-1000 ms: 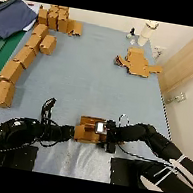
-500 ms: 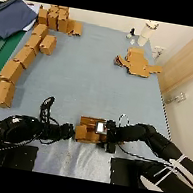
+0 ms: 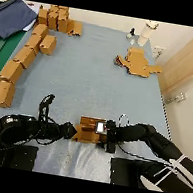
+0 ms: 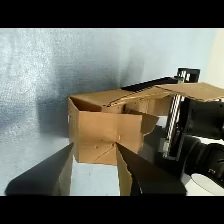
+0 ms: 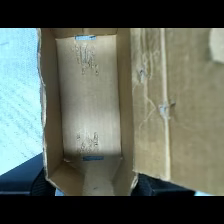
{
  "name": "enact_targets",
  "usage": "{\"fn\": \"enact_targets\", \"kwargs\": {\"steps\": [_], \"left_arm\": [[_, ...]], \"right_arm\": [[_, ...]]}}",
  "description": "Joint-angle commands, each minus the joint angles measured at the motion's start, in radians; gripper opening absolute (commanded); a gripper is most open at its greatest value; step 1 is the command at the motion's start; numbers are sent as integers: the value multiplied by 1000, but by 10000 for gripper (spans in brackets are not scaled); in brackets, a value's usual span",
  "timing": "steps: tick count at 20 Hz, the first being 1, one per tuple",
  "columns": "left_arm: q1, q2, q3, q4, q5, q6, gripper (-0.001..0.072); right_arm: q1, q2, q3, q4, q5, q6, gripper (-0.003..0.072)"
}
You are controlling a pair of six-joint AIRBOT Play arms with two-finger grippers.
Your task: Fold the box.
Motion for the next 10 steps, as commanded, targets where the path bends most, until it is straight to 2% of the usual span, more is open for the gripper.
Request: {"fn": "enact_targets", "kwargs": {"steps": [1,10], "left_arm": [[0,-15,1,-1,-5,21,421],[0,-41,1,-52,46,31,421]], "right_arm": [[0,0,0,0,0,0,577],[0,0,0,0,0,0,577]]}}
